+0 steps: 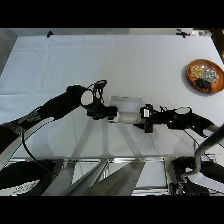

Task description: Fold the box and place the chain.

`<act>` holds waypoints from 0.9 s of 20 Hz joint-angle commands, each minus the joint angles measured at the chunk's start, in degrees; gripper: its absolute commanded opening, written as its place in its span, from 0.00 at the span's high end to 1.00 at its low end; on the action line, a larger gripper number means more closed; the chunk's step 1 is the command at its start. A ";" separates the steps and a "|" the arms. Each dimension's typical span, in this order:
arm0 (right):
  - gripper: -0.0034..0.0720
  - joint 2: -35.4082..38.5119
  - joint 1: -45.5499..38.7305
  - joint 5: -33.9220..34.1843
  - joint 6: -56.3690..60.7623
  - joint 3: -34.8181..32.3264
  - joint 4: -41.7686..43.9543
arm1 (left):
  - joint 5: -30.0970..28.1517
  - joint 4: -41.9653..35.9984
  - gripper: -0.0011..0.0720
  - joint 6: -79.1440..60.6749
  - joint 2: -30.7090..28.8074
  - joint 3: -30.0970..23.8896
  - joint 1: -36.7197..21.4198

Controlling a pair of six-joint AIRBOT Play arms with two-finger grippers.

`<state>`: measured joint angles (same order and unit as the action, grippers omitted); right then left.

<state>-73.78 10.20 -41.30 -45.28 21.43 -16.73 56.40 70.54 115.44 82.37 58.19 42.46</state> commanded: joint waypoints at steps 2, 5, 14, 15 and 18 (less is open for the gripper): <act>0.64 0.04 0.04 -0.02 0.00 0.02 0.02 | -0.52 6.73 0.39 7.19 0.37 0.83 3.23; 0.64 0.04 0.04 0.00 0.00 0.02 0.02 | -0.42 8.81 0.41 9.40 1.95 2.12 4.87; 0.64 0.04 0.04 -0.02 0.00 0.02 0.02 | 1.57 11.32 0.41 9.88 6.84 6.40 6.78; 0.64 0.04 0.04 0.00 0.00 0.02 0.02 | 1.62 12.00 0.41 10.93 6.84 6.40 6.73; 0.64 0.04 0.04 -0.02 0.00 0.02 0.02 | 1.53 12.68 0.42 11.43 6.93 6.40 6.75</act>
<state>-73.78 10.20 -41.30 -45.28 21.43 -16.71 57.98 82.06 126.02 89.06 64.40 49.15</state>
